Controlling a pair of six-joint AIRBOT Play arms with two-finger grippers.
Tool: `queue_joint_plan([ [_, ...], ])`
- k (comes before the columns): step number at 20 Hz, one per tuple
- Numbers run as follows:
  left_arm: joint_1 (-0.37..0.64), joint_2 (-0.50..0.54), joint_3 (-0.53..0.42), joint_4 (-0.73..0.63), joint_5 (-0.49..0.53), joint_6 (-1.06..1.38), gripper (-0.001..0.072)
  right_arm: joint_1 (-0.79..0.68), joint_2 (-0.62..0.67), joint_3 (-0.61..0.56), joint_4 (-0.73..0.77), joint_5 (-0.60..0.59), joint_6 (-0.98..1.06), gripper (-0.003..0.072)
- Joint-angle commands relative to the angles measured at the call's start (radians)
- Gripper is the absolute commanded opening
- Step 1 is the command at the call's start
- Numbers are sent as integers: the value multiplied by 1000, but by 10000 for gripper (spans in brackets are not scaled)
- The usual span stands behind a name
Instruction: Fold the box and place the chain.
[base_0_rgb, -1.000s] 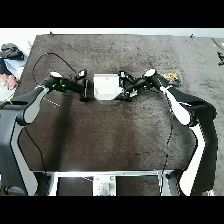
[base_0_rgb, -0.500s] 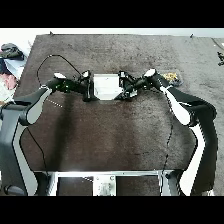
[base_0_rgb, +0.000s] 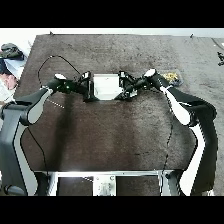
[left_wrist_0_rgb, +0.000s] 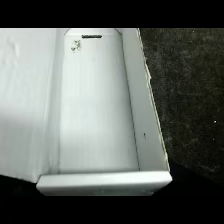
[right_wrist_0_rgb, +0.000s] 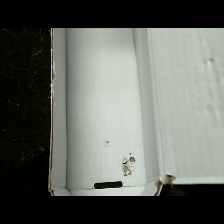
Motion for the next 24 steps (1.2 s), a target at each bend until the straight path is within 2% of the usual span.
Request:
queue_joint_plan([
  [1, 0, -2, 0, -27, -6, 18, 720, 1, -1, 0, 0, 0, 0, 407],
  [19, 0, -7, 0, -18, 3, 16, 720, 1, -1, 0, 0, 0, 0, 407],
  [20, 0, -7, 0, -15, 3, 16, 702, 1, -1, 0, 0, 0, 0, 407],
  [22, 0, -7, 0, -13, 3, 16, 516, 1, -1, 0, 0, 0, 0, 407],
  [24, 0, -7, 0, -12, 2, 16, 377, 1, -1, 0, 0, 0, 0, 407],
])
